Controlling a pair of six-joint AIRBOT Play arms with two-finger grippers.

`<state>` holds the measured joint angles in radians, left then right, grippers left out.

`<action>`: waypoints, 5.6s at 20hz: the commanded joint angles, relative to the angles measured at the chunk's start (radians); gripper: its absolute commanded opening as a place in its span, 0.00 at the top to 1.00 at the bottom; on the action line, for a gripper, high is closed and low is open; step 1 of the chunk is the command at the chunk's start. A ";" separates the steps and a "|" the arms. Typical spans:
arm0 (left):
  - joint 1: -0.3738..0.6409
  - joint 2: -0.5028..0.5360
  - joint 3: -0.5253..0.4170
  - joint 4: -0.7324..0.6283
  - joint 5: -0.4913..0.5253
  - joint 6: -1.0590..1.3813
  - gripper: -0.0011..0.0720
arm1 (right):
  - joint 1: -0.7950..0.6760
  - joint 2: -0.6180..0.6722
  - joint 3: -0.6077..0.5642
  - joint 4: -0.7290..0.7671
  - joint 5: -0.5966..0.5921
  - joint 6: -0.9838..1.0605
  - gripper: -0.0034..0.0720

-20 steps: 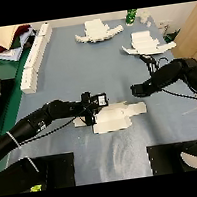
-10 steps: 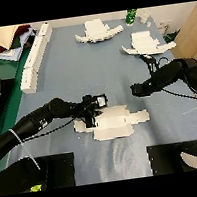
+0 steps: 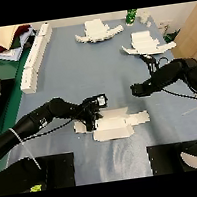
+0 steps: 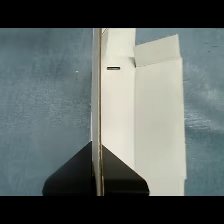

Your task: Fold the box.

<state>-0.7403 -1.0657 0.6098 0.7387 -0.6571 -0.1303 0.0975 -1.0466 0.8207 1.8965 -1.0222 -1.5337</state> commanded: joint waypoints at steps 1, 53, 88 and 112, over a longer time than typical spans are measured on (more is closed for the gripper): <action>-0.002 -0.002 0.007 0.013 -0.034 -0.039 0.97 | 0.000 0.001 0.001 0.000 0.000 0.000 0.95; -0.002 -0.003 0.056 0.013 -0.032 -0.073 0.96 | 0.825 0.345 -0.384 -0.821 0.207 0.327 0.00; -0.002 -0.003 0.056 0.013 -0.032 -0.072 0.96 | 0.205 0.085 -0.383 0.307 0.227 -1.475 0.00; -0.002 -0.003 0.056 0.013 -0.032 -0.072 0.96 | 0.205 0.022 -0.381 0.317 0.255 -1.475 0.21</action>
<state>-0.7425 -1.0687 0.6651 0.7513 -0.6895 -0.2028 0.3019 -1.0245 0.4393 2.2147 -0.7700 -3.0097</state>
